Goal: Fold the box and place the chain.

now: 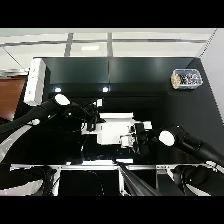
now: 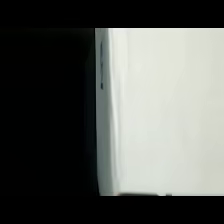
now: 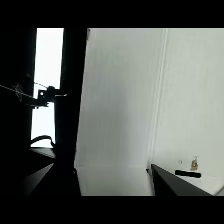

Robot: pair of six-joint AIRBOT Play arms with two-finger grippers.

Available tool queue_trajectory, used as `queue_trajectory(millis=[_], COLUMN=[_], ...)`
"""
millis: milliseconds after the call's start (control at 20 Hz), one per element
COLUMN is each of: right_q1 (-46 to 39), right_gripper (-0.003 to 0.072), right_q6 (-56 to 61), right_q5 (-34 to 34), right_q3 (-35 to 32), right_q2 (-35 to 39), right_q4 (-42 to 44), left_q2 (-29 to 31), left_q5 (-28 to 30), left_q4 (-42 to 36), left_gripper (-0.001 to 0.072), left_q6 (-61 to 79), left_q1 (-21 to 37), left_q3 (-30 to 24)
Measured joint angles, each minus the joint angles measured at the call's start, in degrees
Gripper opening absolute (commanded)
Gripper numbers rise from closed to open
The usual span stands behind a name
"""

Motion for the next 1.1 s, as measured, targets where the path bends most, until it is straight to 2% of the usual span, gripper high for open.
queue_trajectory(millis=[250, 800, 1100], right_q1=[0.4, -6.8, -12.0], right_gripper=[0.0711, 0.0711, 0.0711], right_q6=[1.7, 7.8, 3.5], right_q5=[-5.3, -7.3, -6.8], right_q3=[-0.1, 1.4, 1.4], right_q2=[-0.9, 3.9, 4.0], right_q4=[0.9, 3.1, 8.8], left_q2=[0.0, 0.0, -1.1], left_q5=[0.1, 0.1, 0.8], left_q4=[0.0, 0.0, 0.1], left_gripper=[0.0027, 0.0027, 0.0027], left_q6=[0.0, 0.0, 0.1], left_q1=[0.0, 0.0, 0.0], left_q3=[0.0, 0.0, 0.1])
